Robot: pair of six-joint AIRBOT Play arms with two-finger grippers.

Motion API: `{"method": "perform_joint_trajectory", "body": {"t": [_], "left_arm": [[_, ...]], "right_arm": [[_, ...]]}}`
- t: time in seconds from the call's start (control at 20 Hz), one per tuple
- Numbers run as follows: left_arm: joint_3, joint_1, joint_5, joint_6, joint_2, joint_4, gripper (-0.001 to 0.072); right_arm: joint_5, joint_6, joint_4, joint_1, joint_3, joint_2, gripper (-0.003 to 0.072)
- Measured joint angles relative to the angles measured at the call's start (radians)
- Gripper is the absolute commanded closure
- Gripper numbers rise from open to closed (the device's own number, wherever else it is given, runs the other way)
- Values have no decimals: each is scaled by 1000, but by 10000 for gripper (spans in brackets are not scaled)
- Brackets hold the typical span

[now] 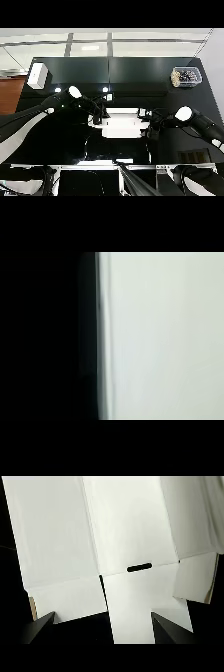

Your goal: Fold the box and place the chain.

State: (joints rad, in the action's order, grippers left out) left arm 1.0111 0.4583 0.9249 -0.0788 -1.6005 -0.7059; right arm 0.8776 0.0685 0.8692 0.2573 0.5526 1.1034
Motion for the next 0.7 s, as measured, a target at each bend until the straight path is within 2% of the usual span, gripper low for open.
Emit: {"method": "perform_joint_trajectory", "body": {"t": [0.4, 0.7], "left_arm": [[0, 0, 2, 0, 0, -1, 681], [0, 0, 3, 0, 0, 0, 681]], "right_arm": [[39, -31, 50, 6, 1, 9, -20], [47, -26, -63, 25, -19, 10, -20]]}}
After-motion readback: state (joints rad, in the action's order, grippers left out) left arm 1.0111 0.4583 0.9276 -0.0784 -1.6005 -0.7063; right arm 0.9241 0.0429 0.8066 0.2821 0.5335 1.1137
